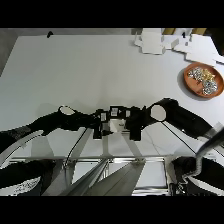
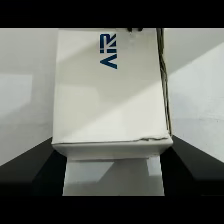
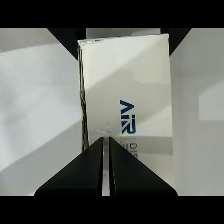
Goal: Fold the box and place the chain.
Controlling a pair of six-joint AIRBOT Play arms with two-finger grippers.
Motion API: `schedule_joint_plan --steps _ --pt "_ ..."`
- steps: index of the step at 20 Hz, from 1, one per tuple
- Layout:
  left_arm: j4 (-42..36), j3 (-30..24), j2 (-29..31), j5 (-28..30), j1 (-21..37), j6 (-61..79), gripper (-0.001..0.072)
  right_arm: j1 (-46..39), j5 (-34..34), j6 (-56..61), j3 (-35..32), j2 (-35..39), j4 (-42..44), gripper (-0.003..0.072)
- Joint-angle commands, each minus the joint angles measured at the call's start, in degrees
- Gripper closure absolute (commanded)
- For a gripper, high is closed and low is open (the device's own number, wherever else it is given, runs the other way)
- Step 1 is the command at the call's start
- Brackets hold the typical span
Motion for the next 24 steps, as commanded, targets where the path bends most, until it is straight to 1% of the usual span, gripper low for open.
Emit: schedule_joint_plan --steps 1,4,6,8,9,11,13,15,16,18,21,24 --pt "0.4 0.0 0.0 0.3 0.0 0.2 0.0454 0.0 -1.6 4.1 0.2 4.9 -2.0 0.0618" --pt "0.4 0.0 0.0 0.3 0.0 0.2 0.0454 0.0 -0.8 16.3 1.3 11.8 -11.2 0.0617" --pt "0.4 0.0 0.0 0.3 0.0 0.2 0.0454 -1.0 1.1 23.3 1.6 16.9 -17.9 0.0618" --pt "0.4 0.0 0.0 0.3 0.0 0.2 0.0454 -6.0 4.2 27.1 1.6 20.5 -21.9 0.0620" --pt "0.4 0.0 0.0 0.3 0.0 0.2 0.0454 -10.2 6.2 28.5 1.6 21.2 -23.4 0.0621" --pt "0.4 0.0 0.0 0.3 0.0 0.2 0.0454 -20.7 9.3 30.7 1.5 20.7 -23.9 0.0621" --pt "0.4 0.0 0.0 0.3 0.0 0.2 0.0454 -31.5 9.7 33.6 1.4 19.4 -23.5 0.0621" --pt "0.4 0.0 0.0 0.3 0.0 0.2 0.0454 -39.4 8.6 38.3 0.4 18.8 -22.3 0.0622" --pt "0.4 0.0 0.0 0.3 0.0 0.2 0.0454 -42.0 8.6 40.6 0.0 18.4 -20.4 0.0622" --pt "0.4 0.0 0.0 0.3 0.0 0.2 0.0454 -44.5 8.9 40.9 -0.9 17.5 -17.6 0.0623" --pt "0.4 0.0 0.0 0.3 0.0 0.2 0.0454 -44.6 10.7 40.5 -0.9 16.0 -17.7 0.0622" --pt "0.4 0.0 0.0 0.3 0.0 0.2 0.0454 -44.6 10.6 40.5 -0.9 16.0 -17.6 0.0621"
